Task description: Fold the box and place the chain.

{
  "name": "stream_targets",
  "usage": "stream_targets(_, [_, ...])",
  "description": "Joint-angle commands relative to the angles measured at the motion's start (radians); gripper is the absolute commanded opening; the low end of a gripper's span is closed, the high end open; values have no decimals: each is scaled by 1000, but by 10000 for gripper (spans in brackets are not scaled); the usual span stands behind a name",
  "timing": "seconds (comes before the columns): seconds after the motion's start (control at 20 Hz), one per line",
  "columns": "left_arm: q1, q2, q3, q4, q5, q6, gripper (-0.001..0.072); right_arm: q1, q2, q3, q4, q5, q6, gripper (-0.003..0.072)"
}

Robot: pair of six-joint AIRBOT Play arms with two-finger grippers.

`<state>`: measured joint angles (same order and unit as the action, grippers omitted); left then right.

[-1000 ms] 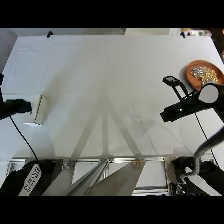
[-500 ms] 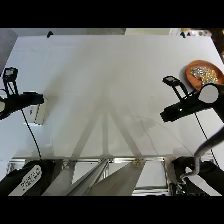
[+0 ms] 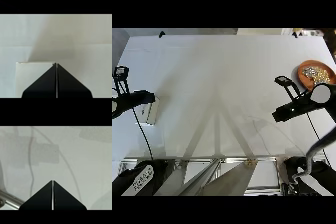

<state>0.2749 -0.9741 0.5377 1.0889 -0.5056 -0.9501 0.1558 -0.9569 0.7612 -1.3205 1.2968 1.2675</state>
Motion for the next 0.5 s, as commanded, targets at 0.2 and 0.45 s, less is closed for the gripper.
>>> stream_targets(0.2, [1,14,0,244,-48,-203,3,0,1,1,0,0,0,17])
stream_targets(0.45, [0,-35,0,220,-75,-203,3,0,1,1,0,0,0,17])
